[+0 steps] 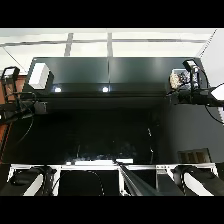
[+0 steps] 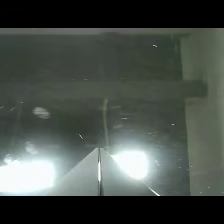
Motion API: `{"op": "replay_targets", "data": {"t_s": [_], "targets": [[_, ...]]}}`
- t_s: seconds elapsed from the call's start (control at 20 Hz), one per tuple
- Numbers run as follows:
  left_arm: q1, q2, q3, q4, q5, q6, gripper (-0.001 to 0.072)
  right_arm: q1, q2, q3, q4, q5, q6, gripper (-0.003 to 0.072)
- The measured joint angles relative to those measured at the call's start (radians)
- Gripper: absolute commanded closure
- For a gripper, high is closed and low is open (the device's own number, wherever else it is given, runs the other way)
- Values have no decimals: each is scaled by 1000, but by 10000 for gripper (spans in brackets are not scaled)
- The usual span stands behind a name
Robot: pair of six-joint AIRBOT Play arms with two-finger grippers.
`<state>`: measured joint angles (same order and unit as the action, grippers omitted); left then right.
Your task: Fold the box and place the chain.
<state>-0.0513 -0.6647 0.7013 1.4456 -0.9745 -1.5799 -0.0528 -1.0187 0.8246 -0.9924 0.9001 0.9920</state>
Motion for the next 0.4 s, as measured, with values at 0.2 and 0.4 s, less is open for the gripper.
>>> {"op": "replay_targets", "data": {"t_s": [0.2, 0.4], "targets": [[21, 24, -14, 5, 3, -6, 684, 0, 0, 0, -2, 0, 0, 673], [27, 31, -18, 8, 3, -6, 684, 0, 0, 0, -3, 0, 0, 672]]}}
